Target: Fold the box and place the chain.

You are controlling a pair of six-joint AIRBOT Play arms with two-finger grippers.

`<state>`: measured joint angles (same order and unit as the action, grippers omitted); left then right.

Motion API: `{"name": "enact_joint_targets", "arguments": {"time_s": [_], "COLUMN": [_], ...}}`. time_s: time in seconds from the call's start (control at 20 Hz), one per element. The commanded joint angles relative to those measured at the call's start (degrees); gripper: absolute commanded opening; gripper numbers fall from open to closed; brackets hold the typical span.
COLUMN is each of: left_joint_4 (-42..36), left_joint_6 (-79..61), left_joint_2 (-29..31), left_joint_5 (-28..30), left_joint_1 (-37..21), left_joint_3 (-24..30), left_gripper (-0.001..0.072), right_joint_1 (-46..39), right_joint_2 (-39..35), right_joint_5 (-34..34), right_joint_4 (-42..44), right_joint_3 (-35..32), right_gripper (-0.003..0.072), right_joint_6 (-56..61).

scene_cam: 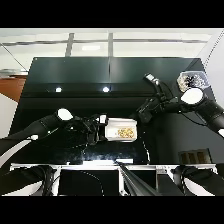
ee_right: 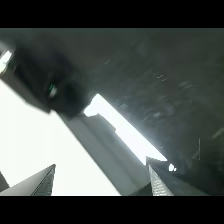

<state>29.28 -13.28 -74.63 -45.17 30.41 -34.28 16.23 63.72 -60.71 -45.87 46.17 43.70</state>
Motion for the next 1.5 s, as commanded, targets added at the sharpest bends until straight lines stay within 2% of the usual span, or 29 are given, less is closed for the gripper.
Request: {"name": "enact_joint_targets", "arguments": {"time_s": [0.0, 0.1, 0.3, 0.55, 0.75, 0.8, 0.85, 0.95, 1.0, 1.05, 1.45], "left_joint_4": [0.0, 0.0, 0.0, 0.0, 0.0, 0.0, 0.0, 0.0, 0.0, 0.0, 0.0], "left_joint_6": [0.0, 0.0, 0.0, 0.0, 0.0, 0.0, 0.0, 0.0, 0.0, 0.0, 0.0], "left_joint_2": [0.0, 0.0, 0.0, 0.0, 0.0, 0.0, 0.0, 0.0, 0.0, 0.0, 0.0], "left_joint_5": [0.0, 0.0, 0.0, 0.0, 0.0, 0.0, 0.0, 0.0, 0.0, 0.0, 0.0], "left_joint_1": [0.0, 0.0, 0.0, 0.0, 0.0, 0.0, 0.0, 0.0, 0.0, 0.0, 0.0], "left_joint_3": [0.0, 0.0, 0.0, 0.0, 0.0, 0.0, 0.0, 0.0, 0.0, 0.0, 0.0], "left_gripper": [0.0498, 0.0497, 0.0498, 0.0498, 0.0498, 0.0498, 0.0498, 0.0498, 0.0498, 0.0498, 0.0498], "right_joint_1": [0.6, 0.6, 1.4, 7.9, 10.9, 11.1, 11.2, 11.3, 11.4, 11.4, 12.9], "right_joint_2": [1.1, 0.6, -1.5, -1.5, -1.5, -1.5, -1.5, -1.5, -1.5, -1.5, -1.5], "right_joint_5": [-7.8, -9.9, -14.1, -6.0, -3.9, -4.0, -4.0, -3.9, -3.9, -4.0, -3.2], "right_joint_4": [-0.3, 0.0, -5.0, -8.9, -11.7, -11.8, -11.8, -12.0, -12.3, -12.5, -13.0], "right_joint_3": [0.4, 0.6, 0.6, -1.0, -1.0, -1.0, -1.0, -1.0, -1.0, -1.0, -1.0], "right_gripper": [0.0704, 0.0704, 0.0703, 0.0703, 0.07, 0.0585, 0.053, 0.0526, 0.0349, 0.0298, 0.0297], "right_joint_6": [-7.5, -8.5, -8.1, -9.3, -11.0, -11.0, -11.0, -11.0, -11.0, -11.0, -10.5]}}
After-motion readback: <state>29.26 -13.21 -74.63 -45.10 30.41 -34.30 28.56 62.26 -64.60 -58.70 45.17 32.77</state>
